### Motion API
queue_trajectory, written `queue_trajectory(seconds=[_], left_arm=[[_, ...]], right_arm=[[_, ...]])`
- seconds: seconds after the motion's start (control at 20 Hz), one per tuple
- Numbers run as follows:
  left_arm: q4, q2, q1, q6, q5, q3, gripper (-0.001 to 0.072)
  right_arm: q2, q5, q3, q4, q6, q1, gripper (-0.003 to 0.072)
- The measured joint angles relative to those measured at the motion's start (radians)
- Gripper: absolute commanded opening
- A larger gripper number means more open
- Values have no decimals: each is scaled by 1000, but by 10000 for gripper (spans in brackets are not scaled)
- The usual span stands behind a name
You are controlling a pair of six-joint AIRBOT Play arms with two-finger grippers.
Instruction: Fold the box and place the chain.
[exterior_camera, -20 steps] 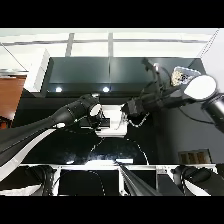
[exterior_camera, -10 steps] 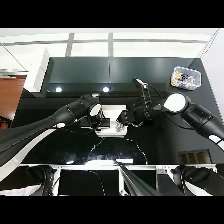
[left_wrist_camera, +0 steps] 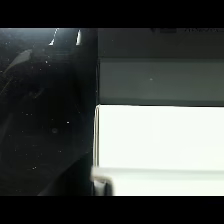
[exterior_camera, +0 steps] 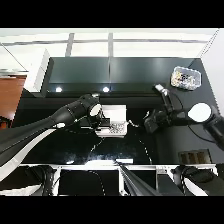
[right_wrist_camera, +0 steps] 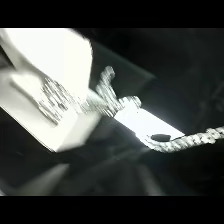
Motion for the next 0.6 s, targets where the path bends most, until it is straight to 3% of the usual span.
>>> queue_trajectory(seconds=[0.35, 0.6], left_arm=[[0, 0, 0, 0, 0, 0, 33], [0, 0, 0, 0, 0, 0, 33]], right_arm=[[-1, -331, -199, 22, -485, 90, 720], [-56, -484, -247, 69, -648, 140, 720]])
